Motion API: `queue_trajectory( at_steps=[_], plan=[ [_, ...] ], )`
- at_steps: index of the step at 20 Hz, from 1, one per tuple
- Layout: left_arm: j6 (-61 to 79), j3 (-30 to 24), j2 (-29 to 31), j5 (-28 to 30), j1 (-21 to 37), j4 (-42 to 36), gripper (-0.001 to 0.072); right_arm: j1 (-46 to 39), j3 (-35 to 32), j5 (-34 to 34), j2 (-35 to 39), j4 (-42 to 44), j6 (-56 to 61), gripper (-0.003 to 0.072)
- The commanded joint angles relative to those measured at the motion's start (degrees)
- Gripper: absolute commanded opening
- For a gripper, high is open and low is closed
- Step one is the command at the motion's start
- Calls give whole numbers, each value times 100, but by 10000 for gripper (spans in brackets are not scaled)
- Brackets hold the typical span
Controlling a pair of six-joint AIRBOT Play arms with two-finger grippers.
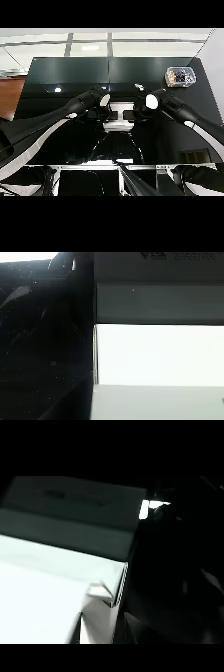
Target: Fold the box and place the chain.
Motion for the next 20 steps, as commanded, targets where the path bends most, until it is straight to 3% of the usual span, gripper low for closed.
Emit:
queue_trajectory(
  at_steps=[1, 14, 15, 16, 17, 18, 20],
  plan=[
    [11, 0, -4, 57, 2, 4, 27, 245, 372, 531, -313, -664, 562, 297],
    [11, 0, -4, 127, 2, 4, 27, 363, 380, 669, -616, -584, 1036, 295],
    [13, 0, -4, 118, 2, 7, 27, 363, 382, 636, -616, -592, 1034, 186],
    [11, 0, -4, 118, 2, 4, 28, 363, 382, 564, -616, -592, 1038, 176],
    [11, 0, -4, 120, -2, 4, 28, 363, 382, 490, -616, -584, 1043, 62],
    [11, 0, -4, 118, -2, 4, 27, 363, 382, 402, -616, -566, 1047, 16],
    [11, 0, -4, 116, -2, 2, 27, 363, 382, 356, -616, -549, 1091, 15]
  ],
)
